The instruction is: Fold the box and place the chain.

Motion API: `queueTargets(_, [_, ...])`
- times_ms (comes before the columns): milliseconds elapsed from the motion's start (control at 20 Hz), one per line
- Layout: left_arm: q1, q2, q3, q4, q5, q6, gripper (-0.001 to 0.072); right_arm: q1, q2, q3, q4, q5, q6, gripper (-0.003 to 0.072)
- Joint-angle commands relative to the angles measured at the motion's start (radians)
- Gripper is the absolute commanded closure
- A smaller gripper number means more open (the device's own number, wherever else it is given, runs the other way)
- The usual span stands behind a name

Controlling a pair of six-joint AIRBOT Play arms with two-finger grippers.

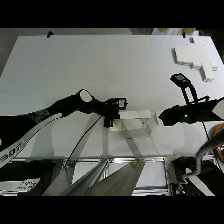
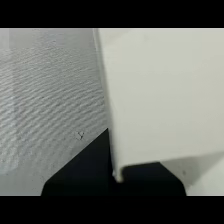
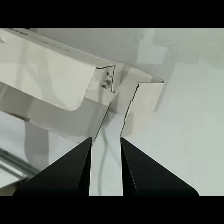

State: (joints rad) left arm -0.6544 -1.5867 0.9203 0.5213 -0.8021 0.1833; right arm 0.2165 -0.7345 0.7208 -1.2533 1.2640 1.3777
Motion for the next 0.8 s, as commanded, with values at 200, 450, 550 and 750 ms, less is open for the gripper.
queueTargets(200, [-0.002, 0.001, 0.007, 0.019, -0.041, -0.001, 0.0706, 0.0, 0.001, 0.001, 0.0, 0.0, 0.0, 0.0485])
queueTargets(450, [-0.002, -0.001, 0.088, 0.158, -0.126, -0.075, 0.0708, 0.0, 0.001, 0.001, 0.0, 0.0, 0.0, 0.0485])
queueTargets(550, [-0.002, -0.004, 0.092, 0.204, -0.13, -0.083, 0.0706, 0.0, 0.001, 0.001, 0.0, 0.0, 0.0, 0.0485])
queueTargets(750, [-0.002, -0.051, 0.092, 0.112, -0.106, -0.051, 0.0703, 0.0, 0.001, 0.001, 0.0, 0.005, 0.001, 0.0485])
